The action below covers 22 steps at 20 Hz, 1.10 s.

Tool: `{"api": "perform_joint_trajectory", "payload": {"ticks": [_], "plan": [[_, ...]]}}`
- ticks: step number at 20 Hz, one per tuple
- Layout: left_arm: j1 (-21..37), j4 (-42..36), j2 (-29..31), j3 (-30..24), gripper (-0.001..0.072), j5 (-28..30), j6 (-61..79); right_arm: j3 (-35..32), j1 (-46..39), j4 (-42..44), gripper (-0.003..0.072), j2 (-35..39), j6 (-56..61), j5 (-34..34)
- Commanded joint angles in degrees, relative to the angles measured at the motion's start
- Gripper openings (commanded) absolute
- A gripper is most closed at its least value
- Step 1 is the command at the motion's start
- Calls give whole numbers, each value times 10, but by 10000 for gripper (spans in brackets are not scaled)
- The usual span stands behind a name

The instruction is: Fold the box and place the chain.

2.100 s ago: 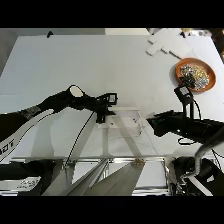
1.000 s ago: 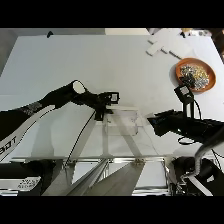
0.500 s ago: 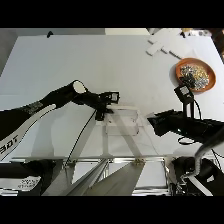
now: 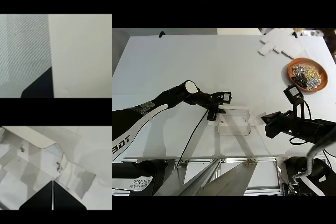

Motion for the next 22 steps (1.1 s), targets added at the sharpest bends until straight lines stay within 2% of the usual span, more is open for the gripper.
{"api": "perform_joint_trajectory", "payload": {"ticks": [1,3,5,7,8,10,11,12,13,15,19,22], "plan": [[0,0,0,0,11,0,0,0,1,114,6,-26,-228,27],[0,0,0,0,11,0,0,0,1,144,6,-71,-372,76],[0,0,0,0,11,0,0,0,1,131,35,-130,-445,97],[0,0,0,0,11,0,0,0,0,118,379,-188,-453,95],[0,0,0,0,11,0,0,0,0,106,483,-209,-466,90],[0,0,0,0,11,0,0,-2,1,79,487,-224,-501,69],[0,0,0,0,11,0,0,-7,10,73,533,-219,-508,36],[0,0,0,0,11,0,0,-17,24,74,661,-208,-508,-15],[0,0,0,0,11,0,0,-33,37,74,692,-194,-508,-67],[0,0,0,0,11,0,0,-76,64,60,692,-165,-509,-154],[0,0,0,0,11,0,0,-149,136,26,692,-131,-588,-194],[0,0,0,0,11,0,0,-155,160,40,692,-138,-591,-264]]}}
